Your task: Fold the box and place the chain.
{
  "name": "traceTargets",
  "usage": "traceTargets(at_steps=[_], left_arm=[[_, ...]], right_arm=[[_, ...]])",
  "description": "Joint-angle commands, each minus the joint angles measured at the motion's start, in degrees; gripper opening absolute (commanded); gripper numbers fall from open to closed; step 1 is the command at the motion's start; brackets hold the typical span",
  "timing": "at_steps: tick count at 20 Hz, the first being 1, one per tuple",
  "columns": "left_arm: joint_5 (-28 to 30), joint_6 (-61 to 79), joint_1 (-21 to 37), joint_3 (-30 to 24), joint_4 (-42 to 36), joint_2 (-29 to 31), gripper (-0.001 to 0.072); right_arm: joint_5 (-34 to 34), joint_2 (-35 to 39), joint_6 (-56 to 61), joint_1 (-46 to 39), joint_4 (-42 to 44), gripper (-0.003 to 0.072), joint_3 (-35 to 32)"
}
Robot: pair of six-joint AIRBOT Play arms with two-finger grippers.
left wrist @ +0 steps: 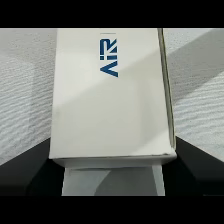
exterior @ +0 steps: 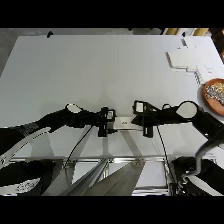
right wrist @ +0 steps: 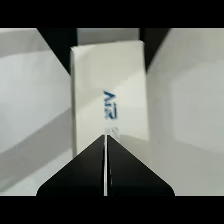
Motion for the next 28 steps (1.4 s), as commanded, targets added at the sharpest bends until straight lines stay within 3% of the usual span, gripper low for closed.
traceTargets(at_steps=[1, 5, 12, 28], left_arm=[[0.24, 0.00, 0.04, 0.04, 0.07, 0.02, 0.0029], [0.24, 0.00, 0.04, 0.04, 0.07, 0.02, 0.0029], [0.24, 0.00, 0.04, 0.04, 0.07, 0.02, 0.0029], [0.24, 0.00, 0.04, 0.04, 0.07, 0.02, 0.0029]], right_arm=[[3.61, 2.29, 0.09, -5.20, -1.53, 0.0017, 0.02], [6.62, 2.12, 0.04, -5.70, -7.02, 0.0017, -0.13], [4.42, 2.03, -3.19, -5.68, -6.56, 0.0017, -4.61], [3.58, 0.90, -3.13, -5.70, -7.26, 0.0016, -5.27]])
